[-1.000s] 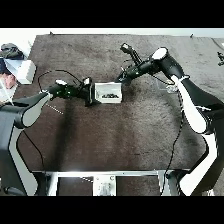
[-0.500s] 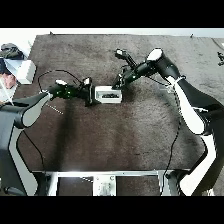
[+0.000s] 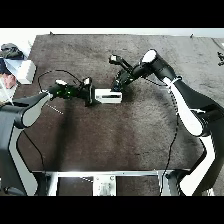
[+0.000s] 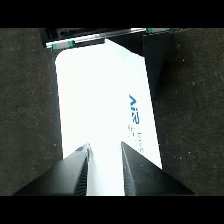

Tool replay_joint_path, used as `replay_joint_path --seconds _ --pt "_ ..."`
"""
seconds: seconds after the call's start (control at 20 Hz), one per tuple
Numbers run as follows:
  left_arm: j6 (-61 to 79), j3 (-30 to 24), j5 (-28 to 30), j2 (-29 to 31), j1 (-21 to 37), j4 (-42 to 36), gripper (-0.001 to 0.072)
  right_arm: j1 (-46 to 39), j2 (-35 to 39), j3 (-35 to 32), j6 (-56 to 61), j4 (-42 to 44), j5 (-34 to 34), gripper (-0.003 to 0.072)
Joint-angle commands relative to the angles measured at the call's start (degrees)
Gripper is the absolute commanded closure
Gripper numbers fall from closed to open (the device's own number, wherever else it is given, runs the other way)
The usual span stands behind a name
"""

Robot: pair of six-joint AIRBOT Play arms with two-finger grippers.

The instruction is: Fold the box and place the chain.

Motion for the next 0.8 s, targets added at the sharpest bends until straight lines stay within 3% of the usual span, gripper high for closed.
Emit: replay_joint_path --seconds 0.0,0.1,0.7,0.75 --pt "0.0 0.0 0.0 0.0 0.0 0.0 0.0236 0.3 -0.3 0.0 -2.9 -0.7 0.2 0.0429" --pt "0.0 0.0 0.0 0.0 0.0 0.0 0.0236 0.6 -0.8 0.0 -3.5 -0.7 0.3 0.0385" --pt "0.0 0.0 0.0 0.0 0.0 0.0 0.0236 0.6 -1.2 0.0 -5.2 -1.7 -4.5 0.0387" --pt "0.0 0.0 0.0 0.0 0.0 0.0 0.0236 0.6 -0.7 0.0 -5.2 -1.7 -4.5 0.0417"
